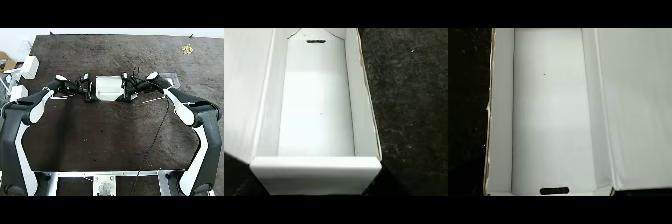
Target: Fold the box and place the chain.
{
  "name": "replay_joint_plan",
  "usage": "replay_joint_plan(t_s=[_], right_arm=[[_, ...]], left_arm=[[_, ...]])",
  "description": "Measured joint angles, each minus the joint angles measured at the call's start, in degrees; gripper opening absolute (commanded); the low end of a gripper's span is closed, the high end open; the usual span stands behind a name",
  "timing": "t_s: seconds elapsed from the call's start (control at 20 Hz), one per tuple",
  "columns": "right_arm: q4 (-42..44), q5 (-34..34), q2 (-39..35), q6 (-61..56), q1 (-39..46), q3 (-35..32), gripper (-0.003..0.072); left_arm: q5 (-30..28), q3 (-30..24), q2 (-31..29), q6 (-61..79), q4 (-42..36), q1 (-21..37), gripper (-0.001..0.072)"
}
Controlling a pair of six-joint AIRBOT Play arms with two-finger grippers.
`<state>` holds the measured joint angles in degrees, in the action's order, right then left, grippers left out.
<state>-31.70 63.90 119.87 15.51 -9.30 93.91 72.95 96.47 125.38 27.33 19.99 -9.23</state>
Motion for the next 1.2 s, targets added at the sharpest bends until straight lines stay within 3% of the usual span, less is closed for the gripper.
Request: replay_joint_plan(t_s=[0.35,1.2], right_arm=[[0.0,0.0,0.0,0.0,0.0,0.0,0.044],[0.0,-0.1,0.0,0.2,0.0,0.0,0.044]], left_arm=[[-2.0,0.0,0.7,1.0,-1.8,-0.4,0.0713],[0.4,0.0,1.7,4.9,-3.7,-0.4,0.0704]])
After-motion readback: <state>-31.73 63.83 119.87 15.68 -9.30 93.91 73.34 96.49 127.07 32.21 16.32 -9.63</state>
